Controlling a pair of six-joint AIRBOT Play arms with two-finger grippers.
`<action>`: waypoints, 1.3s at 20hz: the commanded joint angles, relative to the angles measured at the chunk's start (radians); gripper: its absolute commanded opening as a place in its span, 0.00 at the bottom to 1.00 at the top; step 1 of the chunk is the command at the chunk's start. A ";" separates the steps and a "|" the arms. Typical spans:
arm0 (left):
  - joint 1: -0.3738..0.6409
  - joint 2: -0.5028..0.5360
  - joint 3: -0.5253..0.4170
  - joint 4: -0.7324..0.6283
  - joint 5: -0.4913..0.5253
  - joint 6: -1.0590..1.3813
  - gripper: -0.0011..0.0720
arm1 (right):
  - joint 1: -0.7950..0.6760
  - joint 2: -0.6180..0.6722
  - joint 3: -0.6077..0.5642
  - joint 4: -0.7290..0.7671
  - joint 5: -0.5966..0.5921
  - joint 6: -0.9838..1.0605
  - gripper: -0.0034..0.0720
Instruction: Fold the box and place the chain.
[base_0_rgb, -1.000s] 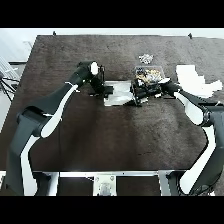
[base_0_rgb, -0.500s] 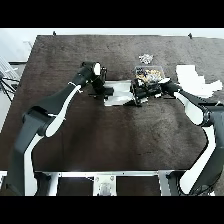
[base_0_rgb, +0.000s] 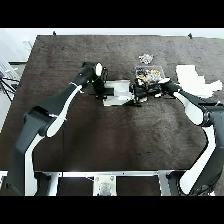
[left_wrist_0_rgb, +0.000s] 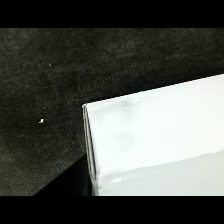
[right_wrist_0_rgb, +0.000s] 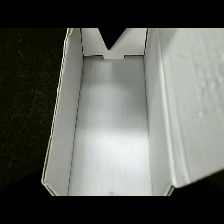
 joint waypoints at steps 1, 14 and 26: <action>-0.006 -0.001 0.002 0.016 0.016 0.013 0.18 | -0.001 0.000 0.000 -0.004 -0.003 0.000 0.82; -0.004 0.014 0.010 -0.007 -0.004 0.031 0.77 | -0.001 0.000 0.000 -0.004 -0.003 0.000 0.82; 0.121 0.193 0.007 -0.154 -0.247 0.448 0.77 | -0.001 0.000 0.000 -0.004 -0.003 0.000 0.82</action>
